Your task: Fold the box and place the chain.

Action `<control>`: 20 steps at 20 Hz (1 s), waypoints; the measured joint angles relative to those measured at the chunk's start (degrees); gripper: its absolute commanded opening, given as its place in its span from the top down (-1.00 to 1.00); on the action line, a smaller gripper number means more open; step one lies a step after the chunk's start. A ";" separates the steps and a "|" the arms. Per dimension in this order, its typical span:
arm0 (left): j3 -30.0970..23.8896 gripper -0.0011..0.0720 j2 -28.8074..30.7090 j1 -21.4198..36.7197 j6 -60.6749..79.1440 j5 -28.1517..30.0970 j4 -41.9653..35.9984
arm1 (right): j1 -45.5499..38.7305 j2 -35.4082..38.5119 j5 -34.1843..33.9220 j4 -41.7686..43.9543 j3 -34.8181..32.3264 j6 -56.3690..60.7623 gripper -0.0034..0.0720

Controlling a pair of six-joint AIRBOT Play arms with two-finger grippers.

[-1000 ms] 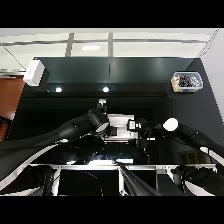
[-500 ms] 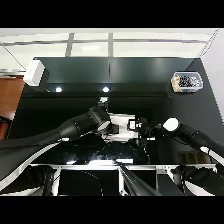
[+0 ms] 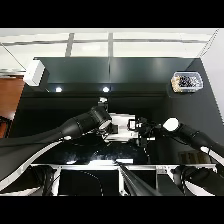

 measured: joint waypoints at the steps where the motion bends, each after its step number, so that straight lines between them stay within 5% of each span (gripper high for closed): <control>1: 0.09 0.90 -0.02 0.02 0.07 0.00 0.00 | 0.00 0.00 0.00 0.02 0.00 0.04 -0.38; 2: 0.17 0.90 -0.04 0.00 0.07 -0.04 0.00 | 0.00 0.00 0.00 0.02 0.00 0.04 -0.44; 3: 0.20 0.90 -0.04 0.00 0.15 0.00 0.00 | 0.00 0.02 0.00 0.07 0.00 0.09 -0.78; 20: 0.37 0.90 -0.04 0.00 0.20 0.55 -0.02 | -1.60 6.32 10.25 -18.34 2.14 18.43 -0.74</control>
